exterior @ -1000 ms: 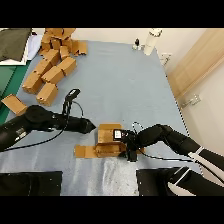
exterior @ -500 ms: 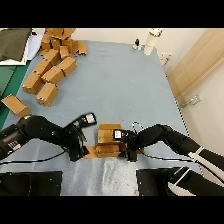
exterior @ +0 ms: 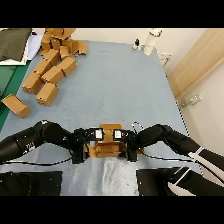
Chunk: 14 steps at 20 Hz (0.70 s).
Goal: Fold the box.
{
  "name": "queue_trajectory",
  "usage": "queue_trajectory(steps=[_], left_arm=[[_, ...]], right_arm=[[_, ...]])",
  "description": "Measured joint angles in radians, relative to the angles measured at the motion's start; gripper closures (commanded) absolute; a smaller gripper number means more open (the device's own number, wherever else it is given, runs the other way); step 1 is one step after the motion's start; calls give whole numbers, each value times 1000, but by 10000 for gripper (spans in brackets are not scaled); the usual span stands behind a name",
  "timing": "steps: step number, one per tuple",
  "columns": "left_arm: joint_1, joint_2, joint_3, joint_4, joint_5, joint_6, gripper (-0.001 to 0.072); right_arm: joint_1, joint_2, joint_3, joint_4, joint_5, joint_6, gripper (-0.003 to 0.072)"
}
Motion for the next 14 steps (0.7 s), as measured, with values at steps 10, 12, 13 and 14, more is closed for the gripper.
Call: queue_trajectory(steps=[10,12,13,14], left_arm=[[-65,-11,-77,-147,203,74,431],[-67,-11,-79,-164,219,77,629],[-70,-11,-80,-172,224,78,629],[-72,-11,-81,-183,234,79,632]], right_arm=[[0,0,0,0,0,0,180],[0,0,0,0,0,0,180],[0,0,0,0,0,0,180],[0,0,0,0,0,0,180]])
